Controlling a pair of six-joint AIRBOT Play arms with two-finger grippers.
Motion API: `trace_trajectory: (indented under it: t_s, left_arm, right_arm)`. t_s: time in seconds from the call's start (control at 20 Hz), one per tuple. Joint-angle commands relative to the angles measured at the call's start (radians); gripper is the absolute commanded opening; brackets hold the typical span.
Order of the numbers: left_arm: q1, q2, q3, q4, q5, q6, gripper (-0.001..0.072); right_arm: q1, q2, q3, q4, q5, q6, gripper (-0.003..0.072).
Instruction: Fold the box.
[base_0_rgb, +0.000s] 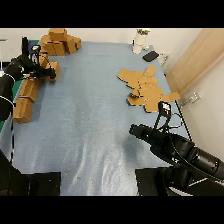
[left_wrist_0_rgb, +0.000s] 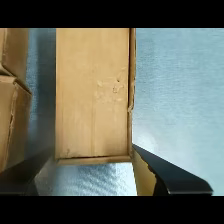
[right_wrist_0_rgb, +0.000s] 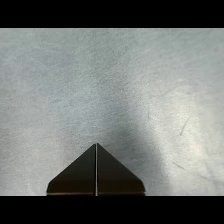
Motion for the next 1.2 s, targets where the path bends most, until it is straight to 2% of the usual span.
trace_trajectory:
  t_s: [0.0, 0.1, 0.4, 0.45, 0.5, 0.55, 0.7, 0.85, 1.0, 1.15]
  left_arm:
    - [0.000, 0.033, 0.021, -0.002, -0.111, 0.001, 0.0695]
    - [0.000, 0.064, 0.031, -0.002, -0.156, 0.002, 0.0696]
    - [-0.002, 0.192, 0.031, -0.010, -0.203, 0.000, 0.0695]
    - [-0.004, 0.214, 0.031, -0.018, -0.220, -0.005, 0.0605]
    - [-0.007, 0.236, 0.031, -0.033, -0.254, -0.022, 0.0212]
    - [-0.012, 0.257, 0.030, -0.055, -0.283, -0.014, 0.0014]
    - [-0.061, 0.301, 0.030, -0.071, -0.404, 0.015, 0.0011]
    - [-0.178, 0.319, -0.020, -0.069, -0.537, 0.028, 0.0009]
    - [-0.322, 0.365, -0.179, -0.053, -0.493, 0.026, 0.0009]
    - [-0.432, 0.435, -0.366, -0.043, -0.406, -0.005, 0.0009]
  right_arm:
    - [0.000, 0.000, 0.001, 0.011, 0.000, -0.001, 0.0006]
    - [0.000, 0.000, 0.001, 0.011, 0.000, -0.002, 0.0006]
    - [-0.003, -0.001, 0.001, 0.011, 0.000, -0.026, 0.0006]
    - [-0.003, -0.001, 0.001, 0.011, 0.000, -0.040, 0.0006]
    - [-0.011, -0.007, 0.002, 0.012, 0.000, -0.058, 0.0005]
    - [-0.030, -0.019, 0.006, 0.025, 0.005, -0.085, 0.0006]
    - [-0.162, -0.122, 0.064, 0.158, 0.061, -0.323, 0.0006]
    - [-0.316, -0.307, 0.191, 0.335, 0.089, -0.628, 0.0005]
    - [-0.402, -0.526, 0.364, 0.513, 0.072, -0.865, 0.0006]
    - [-0.405, -0.696, 0.522, 0.591, 0.041, -0.955, 0.0006]
